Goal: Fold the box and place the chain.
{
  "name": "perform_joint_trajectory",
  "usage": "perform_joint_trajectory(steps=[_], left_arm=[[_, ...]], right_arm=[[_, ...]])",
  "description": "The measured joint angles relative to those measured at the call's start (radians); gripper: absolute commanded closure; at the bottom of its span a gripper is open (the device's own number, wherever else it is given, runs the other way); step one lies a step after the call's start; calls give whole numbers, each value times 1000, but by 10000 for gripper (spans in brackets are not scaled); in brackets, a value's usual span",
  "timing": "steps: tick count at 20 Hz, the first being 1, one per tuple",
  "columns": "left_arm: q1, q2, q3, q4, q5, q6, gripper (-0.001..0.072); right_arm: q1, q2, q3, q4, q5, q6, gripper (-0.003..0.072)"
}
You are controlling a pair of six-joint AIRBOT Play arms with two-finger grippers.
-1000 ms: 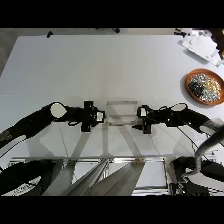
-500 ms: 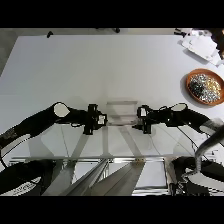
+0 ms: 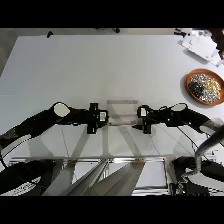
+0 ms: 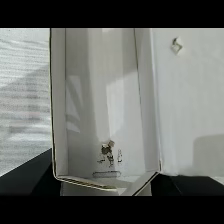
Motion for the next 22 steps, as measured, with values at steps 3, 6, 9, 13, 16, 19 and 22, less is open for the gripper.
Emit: perform_joint_trajectory(steps=[3,6,9,13,16,19,22], left_arm=[[-2,-3,0,-9,19,0,503],[-17,-20,0,-26,33,0,503],[-48,-48,0,-62,49,0,503],[-82,-75,0,-113,112,0,503],[-91,-82,0,-136,145,0,496],[-94,-86,0,-146,161,-3,248],[-96,-93,0,-152,165,-6,189]], right_arm=[[0,0,0,0,0,0,246],[0,0,0,0,0,0,246],[0,0,0,0,0,-1,246],[0,0,0,-1,0,-1,246],[0,0,0,0,0,-1,246],[0,0,0,0,-2,0,246],[0,0,0,2,-2,0,246]])
